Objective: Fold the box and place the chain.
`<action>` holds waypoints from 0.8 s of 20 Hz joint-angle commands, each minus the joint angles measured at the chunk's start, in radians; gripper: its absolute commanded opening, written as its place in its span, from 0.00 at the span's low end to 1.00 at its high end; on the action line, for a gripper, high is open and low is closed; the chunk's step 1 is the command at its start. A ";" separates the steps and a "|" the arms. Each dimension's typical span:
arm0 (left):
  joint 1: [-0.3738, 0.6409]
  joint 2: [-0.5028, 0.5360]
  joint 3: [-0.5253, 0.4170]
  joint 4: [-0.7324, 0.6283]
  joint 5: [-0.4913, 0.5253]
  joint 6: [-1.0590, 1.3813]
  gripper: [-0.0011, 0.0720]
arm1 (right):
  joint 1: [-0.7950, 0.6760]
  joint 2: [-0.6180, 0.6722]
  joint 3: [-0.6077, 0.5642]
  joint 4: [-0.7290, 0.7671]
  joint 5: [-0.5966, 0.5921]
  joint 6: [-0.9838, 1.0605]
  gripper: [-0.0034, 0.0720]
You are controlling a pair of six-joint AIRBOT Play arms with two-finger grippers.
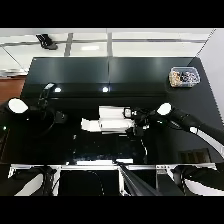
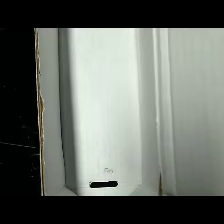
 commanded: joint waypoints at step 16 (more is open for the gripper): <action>-0.193 -0.339 0.032 -0.363 -0.011 -0.032 0.05 | 0.000 0.000 0.000 0.000 0.001 0.000 0.53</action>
